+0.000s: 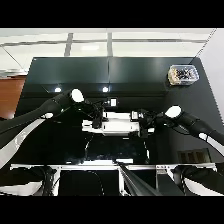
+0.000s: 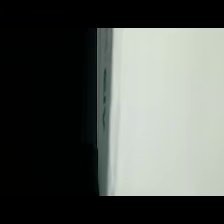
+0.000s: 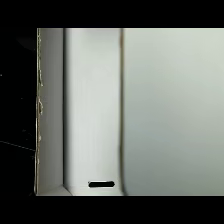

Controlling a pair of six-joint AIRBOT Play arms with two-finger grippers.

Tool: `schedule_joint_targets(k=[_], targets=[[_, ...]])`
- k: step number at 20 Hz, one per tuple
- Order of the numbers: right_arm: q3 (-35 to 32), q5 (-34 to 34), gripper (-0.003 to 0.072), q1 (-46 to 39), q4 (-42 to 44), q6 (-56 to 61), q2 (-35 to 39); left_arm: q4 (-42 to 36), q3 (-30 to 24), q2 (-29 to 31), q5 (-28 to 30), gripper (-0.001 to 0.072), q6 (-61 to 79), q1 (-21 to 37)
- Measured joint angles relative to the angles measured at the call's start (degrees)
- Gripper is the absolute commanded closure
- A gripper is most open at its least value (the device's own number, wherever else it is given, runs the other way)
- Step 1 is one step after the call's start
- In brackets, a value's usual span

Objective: Fold the box and place the chain.

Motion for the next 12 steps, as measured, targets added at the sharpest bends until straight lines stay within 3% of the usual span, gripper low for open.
schedule_joint_targets(k=[12], targets=[[0.0, -0.5, -0.0019, -0.1, -0.2, 0.4, -1.9, 0.0, 0.0, 0.0, -0.2, 0.0683, 0.0, 0.0]])
